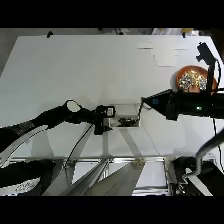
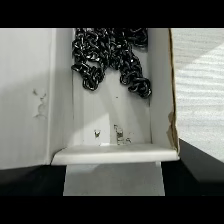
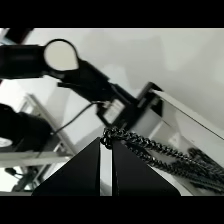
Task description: Fold the box and place the chain.
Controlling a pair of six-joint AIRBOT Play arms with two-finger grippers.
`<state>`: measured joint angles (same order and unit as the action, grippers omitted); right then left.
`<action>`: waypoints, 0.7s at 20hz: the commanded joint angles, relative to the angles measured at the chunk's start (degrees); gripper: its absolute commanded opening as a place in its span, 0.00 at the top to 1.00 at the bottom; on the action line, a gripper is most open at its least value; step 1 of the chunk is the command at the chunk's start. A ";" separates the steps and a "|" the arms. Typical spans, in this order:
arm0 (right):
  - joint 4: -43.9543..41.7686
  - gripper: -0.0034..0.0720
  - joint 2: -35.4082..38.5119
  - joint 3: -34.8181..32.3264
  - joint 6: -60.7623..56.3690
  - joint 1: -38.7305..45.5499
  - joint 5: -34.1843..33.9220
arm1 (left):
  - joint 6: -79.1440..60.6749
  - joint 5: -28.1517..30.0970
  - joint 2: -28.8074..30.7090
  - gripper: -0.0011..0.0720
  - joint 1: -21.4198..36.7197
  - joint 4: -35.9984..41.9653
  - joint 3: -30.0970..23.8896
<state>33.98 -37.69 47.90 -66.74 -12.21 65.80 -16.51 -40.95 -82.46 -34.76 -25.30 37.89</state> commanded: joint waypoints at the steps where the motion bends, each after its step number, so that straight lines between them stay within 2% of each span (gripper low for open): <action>1: -4.04 0.93 0.37 0.04 2.91 -3.58 -2.34 | 0.02 -0.02 0.04 0.70 0.02 -0.02 0.00; 6: -10.91 0.93 0.35 0.04 7.56 -4.33 -4.44 | 0.00 -0.02 0.04 0.70 0.04 -0.02 -0.02; 14: -1.14 0.93 -0.92 -1.31 7.72 -4.35 -5.68 | 0.00 -0.02 0.04 0.70 0.02 -0.02 0.00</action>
<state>28.84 -37.93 47.46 -59.40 -16.49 60.55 -16.51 -40.97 -82.46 -34.76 -25.30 37.89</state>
